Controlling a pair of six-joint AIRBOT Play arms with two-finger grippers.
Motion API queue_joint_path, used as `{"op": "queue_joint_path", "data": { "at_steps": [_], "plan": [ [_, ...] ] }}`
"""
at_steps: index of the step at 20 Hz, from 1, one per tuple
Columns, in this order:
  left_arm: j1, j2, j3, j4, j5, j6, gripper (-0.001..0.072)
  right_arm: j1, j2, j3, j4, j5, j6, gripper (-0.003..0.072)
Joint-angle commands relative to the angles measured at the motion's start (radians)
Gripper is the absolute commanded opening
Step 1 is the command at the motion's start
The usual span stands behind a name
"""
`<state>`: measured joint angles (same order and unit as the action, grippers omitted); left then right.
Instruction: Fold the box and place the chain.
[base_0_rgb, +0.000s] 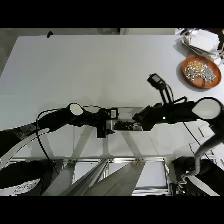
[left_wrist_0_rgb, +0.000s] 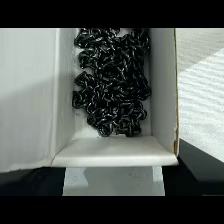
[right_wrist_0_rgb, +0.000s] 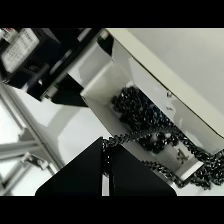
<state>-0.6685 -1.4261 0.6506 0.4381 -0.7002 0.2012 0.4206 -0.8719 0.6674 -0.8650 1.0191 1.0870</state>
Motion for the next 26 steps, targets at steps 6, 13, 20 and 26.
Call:
{"op": "queue_joint_path", "data": {
  "at_steps": [6, 13, 20, 26],
  "plan": [
    [0.000, 0.000, 0.000, 0.000, 0.000, 0.000, 0.0320, 0.115, -0.236, -0.024, -0.031, -0.122, -0.015, 0.0012],
    [0.000, 0.000, 0.000, 0.000, 0.000, 0.000, 0.0320, 0.113, -0.212, -0.017, -0.029, -0.108, -0.012, 0.0156],
    [0.000, 0.000, 0.000, 0.000, 0.000, 0.000, 0.0320, -0.158, 0.004, 0.045, -0.346, 0.137, -0.105, 0.0216],
    [0.000, 0.000, 0.000, 0.000, 0.000, 0.000, 0.0320, -0.264, -0.025, -0.084, -0.227, 0.162, -0.733, 0.0262]
  ]
}}
